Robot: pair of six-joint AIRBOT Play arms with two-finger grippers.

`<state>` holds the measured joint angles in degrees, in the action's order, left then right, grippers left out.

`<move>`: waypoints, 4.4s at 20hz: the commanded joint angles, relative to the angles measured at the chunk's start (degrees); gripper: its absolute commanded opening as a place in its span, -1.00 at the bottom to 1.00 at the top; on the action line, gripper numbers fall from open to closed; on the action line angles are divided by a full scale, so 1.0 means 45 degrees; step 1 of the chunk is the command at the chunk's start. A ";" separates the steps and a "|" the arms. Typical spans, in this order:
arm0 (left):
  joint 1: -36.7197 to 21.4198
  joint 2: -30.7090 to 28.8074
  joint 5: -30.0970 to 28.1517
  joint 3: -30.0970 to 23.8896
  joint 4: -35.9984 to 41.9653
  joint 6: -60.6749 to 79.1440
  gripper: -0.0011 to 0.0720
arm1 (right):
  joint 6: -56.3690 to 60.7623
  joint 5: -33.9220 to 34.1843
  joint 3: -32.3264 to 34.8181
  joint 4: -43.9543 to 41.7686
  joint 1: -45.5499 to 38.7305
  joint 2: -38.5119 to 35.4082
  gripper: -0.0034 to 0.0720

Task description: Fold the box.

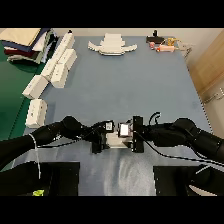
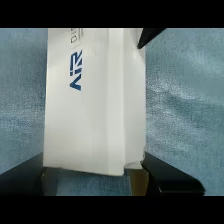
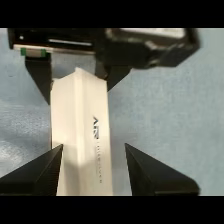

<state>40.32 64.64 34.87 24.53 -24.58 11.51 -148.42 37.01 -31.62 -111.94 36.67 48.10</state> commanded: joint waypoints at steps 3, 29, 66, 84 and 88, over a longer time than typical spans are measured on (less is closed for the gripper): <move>0.0010 0.0005 0.0024 0.0010 -0.0010 0.0005 0.01 | 0.0015 0.0165 -0.0228 0.0063 0.0005 0.0010 0.64; 0.0005 0.0005 0.0024 0.0010 -0.0010 0.0005 0.01 | 0.1078 0.1379 -0.0204 0.0180 0.0432 0.0039 -0.52; 0.0010 0.0005 0.0024 0.0010 -0.0010 0.0005 0.01 | 0.8558 -0.5119 0.5265 -0.3429 0.0845 -0.2871 -0.91; 0.0005 0.0005 0.0019 0.0010 -0.0010 0.0005 0.01 | 0.8670 -0.4886 0.5129 -0.3313 0.0840 -0.2924 -0.91; 0.0010 0.0005 0.0024 0.0010 -0.0010 0.0005 0.01 | 0.8650 -0.4886 0.4459 -0.2487 0.0826 -0.3551 -0.90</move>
<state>40.36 64.66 35.18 24.51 -24.49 11.33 -109.38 16.99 -9.58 -124.86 40.38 33.95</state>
